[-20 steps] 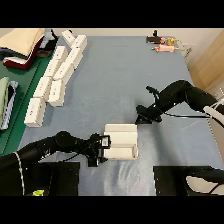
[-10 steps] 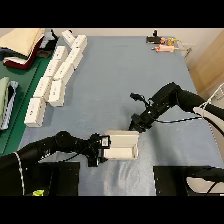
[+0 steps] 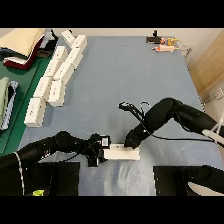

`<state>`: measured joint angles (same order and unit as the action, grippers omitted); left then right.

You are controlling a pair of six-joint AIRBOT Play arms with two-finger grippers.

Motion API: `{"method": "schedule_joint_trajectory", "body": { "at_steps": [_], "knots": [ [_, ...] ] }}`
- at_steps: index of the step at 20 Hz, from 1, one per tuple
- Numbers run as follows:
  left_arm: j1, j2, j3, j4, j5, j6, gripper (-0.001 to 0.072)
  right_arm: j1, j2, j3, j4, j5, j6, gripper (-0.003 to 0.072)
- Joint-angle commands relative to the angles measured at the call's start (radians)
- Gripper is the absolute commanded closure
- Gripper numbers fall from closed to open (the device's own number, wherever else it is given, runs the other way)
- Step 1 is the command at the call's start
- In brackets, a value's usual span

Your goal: Fold the box.

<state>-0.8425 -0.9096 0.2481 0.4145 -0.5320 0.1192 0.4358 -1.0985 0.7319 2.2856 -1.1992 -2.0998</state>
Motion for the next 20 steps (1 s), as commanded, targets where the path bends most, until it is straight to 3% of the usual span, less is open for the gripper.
{"method": "schedule_joint_trajectory", "body": {
  "at_steps": [1,7,11,13,15,18,20],
  "knots": [
    [0.0,0.0,0.0,0.0,0.001,0.0,0.0298,0.117,0.161,-0.097,-0.095,0.245,-0.022,0.0685],
    [0.0,0.0,0.0,0.0,0.001,0.0,0.0298,0.307,0.387,-0.246,-0.198,0.582,-0.022,0.0685],
    [0.0,0.0,0.0,0.0,0.001,0.0,0.0298,0.415,0.405,-0.297,-0.311,0.631,-0.022,0.066],
    [0.0,0.0,0.0,0.0,0.001,0.0,0.0298,0.439,0.386,-0.297,-0.378,0.631,-0.023,0.0445],
    [0.0,0.0,0.0,0.0,0.001,0.0,0.0298,0.441,0.376,-0.297,-0.446,0.632,-0.023,0.0288],
    [0.0,0.0,0.0,0.0,0.001,0.0,0.0298,0.441,0.375,-0.297,-0.484,0.629,-0.037,0.0157],
    [0.0,0.0,0.0,0.0,0.001,0.0,0.0298,0.446,0.375,-0.296,-0.474,0.623,-0.08,0.0149]
  ]
}}
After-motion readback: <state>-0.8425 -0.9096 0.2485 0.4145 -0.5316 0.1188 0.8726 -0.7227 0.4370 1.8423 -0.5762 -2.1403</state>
